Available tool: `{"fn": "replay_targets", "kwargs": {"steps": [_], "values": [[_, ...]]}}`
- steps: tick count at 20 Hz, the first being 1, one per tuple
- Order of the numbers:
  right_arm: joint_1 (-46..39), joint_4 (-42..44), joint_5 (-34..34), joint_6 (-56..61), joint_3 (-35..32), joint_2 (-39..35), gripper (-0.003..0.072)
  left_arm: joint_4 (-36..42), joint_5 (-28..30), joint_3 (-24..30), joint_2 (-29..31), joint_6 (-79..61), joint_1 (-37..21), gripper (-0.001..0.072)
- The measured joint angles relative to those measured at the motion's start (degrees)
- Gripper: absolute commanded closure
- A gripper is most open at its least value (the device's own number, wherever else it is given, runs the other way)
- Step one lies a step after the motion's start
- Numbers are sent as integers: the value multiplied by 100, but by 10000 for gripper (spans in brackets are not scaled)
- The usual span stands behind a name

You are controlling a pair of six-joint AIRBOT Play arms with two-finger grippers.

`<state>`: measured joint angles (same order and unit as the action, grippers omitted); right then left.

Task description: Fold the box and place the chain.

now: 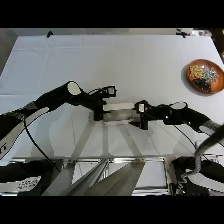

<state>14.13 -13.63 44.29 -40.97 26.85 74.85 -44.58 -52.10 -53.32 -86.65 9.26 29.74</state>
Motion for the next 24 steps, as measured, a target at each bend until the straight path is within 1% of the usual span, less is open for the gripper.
{"fn": "replay_targets", "kwargs": {"steps": [6,16,24], "values": [[-55,155,192,-216,0,79,-17,-2,-2,0,0,0,0,694],[-57,260,505,-70,2,247,-8,-7,-20,0,0,-2,-2,694],[-55,503,470,-280,2,356,46,-4,-7,0,0,0,-2,694]]}}
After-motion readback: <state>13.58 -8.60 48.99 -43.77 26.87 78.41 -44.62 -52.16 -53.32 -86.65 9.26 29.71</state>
